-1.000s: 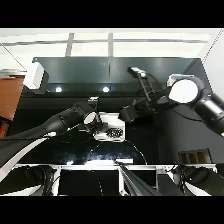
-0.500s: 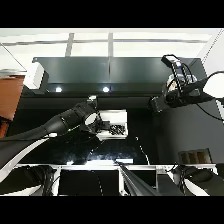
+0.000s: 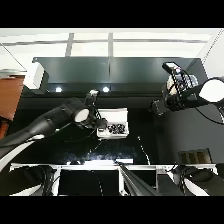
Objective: Fold the box and place the chain.
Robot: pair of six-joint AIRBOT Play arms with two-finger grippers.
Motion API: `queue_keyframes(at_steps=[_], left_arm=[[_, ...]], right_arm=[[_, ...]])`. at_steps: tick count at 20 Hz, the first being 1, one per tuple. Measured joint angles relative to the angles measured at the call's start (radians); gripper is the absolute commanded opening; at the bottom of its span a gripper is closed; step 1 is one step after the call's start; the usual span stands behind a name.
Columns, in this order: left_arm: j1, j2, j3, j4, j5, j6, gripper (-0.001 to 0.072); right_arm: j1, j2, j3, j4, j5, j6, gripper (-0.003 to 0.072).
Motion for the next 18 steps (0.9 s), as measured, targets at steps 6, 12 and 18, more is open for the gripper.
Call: queue_keyframes(at_steps=[6, 12, 18], left_arm=[[0.222, 0.253, -0.111, -0.233, -0.167, 0.600, 0.0692], [0.425, 0.349, -0.321, -0.479, -0.167, 1.101, 0.0710], [0.459, 0.343, -0.415, -0.561, 0.072, 1.582, 0.0707]], right_arm=[[0.000, 0.001, -0.019, -0.001, -0.084, -0.067, 0.0713], [0.000, 0.001, -0.112, 0.000, -0.156, -0.086, 0.0713], [0.000, 0.001, -0.179, 0.001, -0.176, -0.088, 0.0712]])
